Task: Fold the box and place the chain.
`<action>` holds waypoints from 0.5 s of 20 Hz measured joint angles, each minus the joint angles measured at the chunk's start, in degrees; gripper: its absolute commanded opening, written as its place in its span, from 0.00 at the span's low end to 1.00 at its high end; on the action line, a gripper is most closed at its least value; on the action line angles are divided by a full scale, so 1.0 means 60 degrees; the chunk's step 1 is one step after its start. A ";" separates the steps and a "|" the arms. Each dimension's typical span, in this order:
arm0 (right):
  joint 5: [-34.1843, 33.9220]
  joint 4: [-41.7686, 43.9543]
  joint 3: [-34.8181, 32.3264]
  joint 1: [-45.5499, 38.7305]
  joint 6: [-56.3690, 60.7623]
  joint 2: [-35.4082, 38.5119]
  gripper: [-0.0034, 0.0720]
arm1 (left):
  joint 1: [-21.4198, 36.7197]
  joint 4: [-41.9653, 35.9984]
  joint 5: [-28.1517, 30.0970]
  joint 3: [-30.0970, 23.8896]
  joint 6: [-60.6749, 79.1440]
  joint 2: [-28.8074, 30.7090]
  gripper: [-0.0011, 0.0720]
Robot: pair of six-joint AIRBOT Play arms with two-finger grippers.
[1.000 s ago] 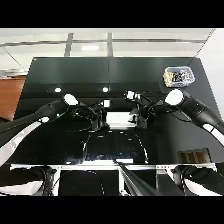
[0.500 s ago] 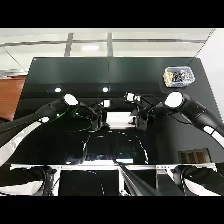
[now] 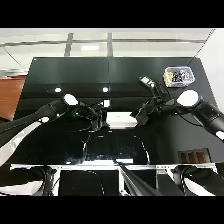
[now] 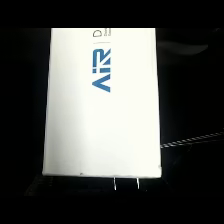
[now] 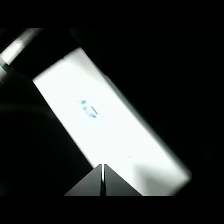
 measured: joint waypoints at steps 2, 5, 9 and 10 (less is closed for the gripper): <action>0.0066 0.1286 -0.0386 -0.0138 0.0623 -0.0127 0.06 | 0.0000 0.0000 0.0004 0.0000 -0.0004 0.0000 0.77; -0.0087 0.2153 -0.0656 -0.0219 0.1173 -0.0667 0.06 | 0.0000 0.0000 0.0004 0.0000 0.0000 0.0000 0.77; -0.0535 0.2204 -0.0787 -0.0266 0.1654 -0.1439 0.06 | 0.0000 0.0000 0.0007 0.0000 0.0000 0.0000 0.77; -0.0565 0.2113 -0.0787 -0.0273 0.1803 -0.1541 0.06 | 0.0004 0.0000 0.0007 0.0000 0.0004 -0.0007 0.77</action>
